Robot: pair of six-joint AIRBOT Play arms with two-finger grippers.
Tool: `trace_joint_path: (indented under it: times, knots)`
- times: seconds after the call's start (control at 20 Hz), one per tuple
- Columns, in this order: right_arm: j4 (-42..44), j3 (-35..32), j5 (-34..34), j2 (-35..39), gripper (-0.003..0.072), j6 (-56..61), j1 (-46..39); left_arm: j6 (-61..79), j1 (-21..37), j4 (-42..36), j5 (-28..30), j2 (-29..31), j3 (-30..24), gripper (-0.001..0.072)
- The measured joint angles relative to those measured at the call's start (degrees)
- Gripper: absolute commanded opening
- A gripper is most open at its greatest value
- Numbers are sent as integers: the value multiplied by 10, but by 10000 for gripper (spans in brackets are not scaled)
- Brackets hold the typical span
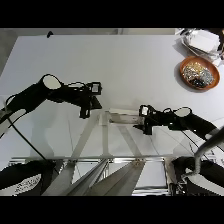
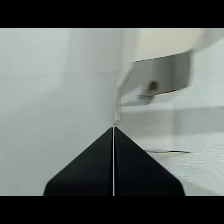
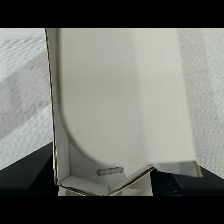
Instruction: Fold the box and place the chain.
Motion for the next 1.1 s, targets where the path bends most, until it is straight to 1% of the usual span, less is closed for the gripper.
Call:
trace_joint_path:
  times: [0.1, 0.2, 0.25, 0.35, 0.45, 0.65, 0.75, 0.9, 1.1]
  knots:
    - [0, 0, 0, 0, 399, 0, 0, -13, -22, -5, -34, 14, 0, 4]
    - [0, 0, 0, 0, 399, 0, 0, -27, -57, -11, -49, 17, 0, 3]
    - [0, 0, 0, 0, 399, 0, 0, -35, -75, -15, -47, 15, 0, 3]
    - [0, 0, 0, 0, 399, 0, 0, -57, -105, -27, -5, 8, 0, 3]
    - [0, 0, 0, 0, 399, 0, 0, -77, -122, -65, 64, -2, 0, 2]
    - [0, 0, 0, 0, 399, 0, 0, -110, -136, -171, 217, -25, 0, 2]
    - [0, 0, 0, 0, 399, 0, 0, -136, -138, -202, 266, -42, 0, 2]
    - [0, 0, 1, 0, 399, 0, 0, -177, -140, -219, 303, -70, 0, 2]
    - [0, 0, 1, 0, 399, 0, 0, -201, -141, -219, 314, -93, 0, 2]
